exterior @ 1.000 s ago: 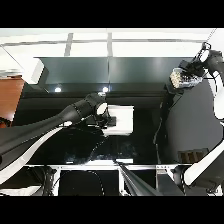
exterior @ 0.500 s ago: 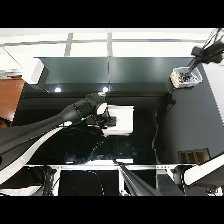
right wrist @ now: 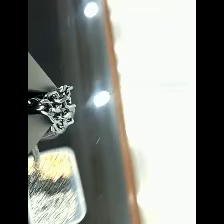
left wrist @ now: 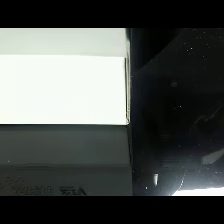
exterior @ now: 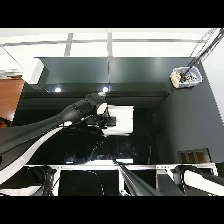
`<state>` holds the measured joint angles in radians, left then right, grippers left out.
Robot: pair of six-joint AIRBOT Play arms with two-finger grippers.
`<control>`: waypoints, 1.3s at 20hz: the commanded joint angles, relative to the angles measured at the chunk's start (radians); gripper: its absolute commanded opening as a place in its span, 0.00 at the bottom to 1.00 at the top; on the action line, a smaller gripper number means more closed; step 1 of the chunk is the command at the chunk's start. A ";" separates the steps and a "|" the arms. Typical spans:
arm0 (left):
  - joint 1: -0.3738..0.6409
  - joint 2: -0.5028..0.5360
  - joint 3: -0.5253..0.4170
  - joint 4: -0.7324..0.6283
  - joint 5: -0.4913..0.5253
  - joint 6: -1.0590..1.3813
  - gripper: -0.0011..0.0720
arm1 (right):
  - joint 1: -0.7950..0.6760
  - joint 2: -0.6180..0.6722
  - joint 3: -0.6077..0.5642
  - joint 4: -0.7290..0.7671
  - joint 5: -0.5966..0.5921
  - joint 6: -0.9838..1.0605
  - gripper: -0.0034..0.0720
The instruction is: Fold the box and place the chain.
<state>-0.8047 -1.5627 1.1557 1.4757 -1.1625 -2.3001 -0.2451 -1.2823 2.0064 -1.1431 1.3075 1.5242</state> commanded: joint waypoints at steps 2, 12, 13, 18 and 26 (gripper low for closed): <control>0.000 0.000 0.000 0.000 0.001 0.000 0.05 | 0.067 0.226 -0.046 0.073 0.008 -0.034 0.06; 0.000 0.000 0.000 0.000 0.000 0.000 0.05 | 0.254 0.322 -0.045 0.285 0.261 -0.043 0.06; 0.000 0.000 0.000 0.000 0.000 0.000 0.05 | 0.269 0.322 -0.045 0.322 0.276 -0.039 0.06; 0.000 0.000 0.000 0.000 0.000 0.000 0.05 | 0.311 0.322 -0.045 0.416 0.233 -0.013 0.06; 0.000 0.000 0.000 0.000 0.000 0.000 0.05 | 0.370 0.272 -0.045 0.440 0.144 -0.013 0.06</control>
